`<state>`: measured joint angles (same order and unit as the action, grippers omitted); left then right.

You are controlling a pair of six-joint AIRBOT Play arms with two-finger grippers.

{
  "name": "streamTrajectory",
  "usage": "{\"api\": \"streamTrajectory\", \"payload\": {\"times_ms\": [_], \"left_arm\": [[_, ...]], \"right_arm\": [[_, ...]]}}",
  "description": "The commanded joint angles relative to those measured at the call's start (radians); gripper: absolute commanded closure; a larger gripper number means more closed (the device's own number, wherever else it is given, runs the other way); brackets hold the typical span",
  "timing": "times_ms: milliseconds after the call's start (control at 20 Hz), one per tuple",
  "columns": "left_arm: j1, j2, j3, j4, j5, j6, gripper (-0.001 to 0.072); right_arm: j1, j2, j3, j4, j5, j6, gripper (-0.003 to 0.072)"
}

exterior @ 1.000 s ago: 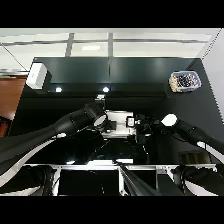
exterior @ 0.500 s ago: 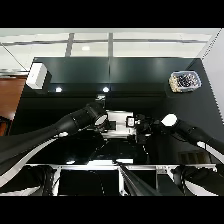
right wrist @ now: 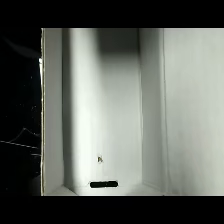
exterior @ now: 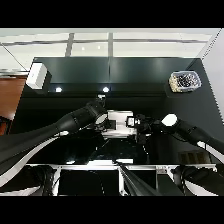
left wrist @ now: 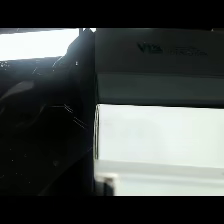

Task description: Fold the box and place the chain.

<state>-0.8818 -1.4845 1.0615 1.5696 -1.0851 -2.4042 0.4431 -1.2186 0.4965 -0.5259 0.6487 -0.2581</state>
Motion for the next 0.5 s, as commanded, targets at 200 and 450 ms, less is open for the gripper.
{"api": "streamTrajectory", "payload": {"times_ms": [200,450], "left_arm": [[0.001,-0.001,0.001,-0.003,-0.001,0.000,0.0685],[0.001,-0.001,0.001,0.002,-0.023,0.000,0.0685]], "right_arm": [[-0.001,0.038,0.014,-0.058,-0.002,0.236,-0.0015],[-0.001,0.161,0.015,-0.315,0.068,0.345,-0.0011]]}}
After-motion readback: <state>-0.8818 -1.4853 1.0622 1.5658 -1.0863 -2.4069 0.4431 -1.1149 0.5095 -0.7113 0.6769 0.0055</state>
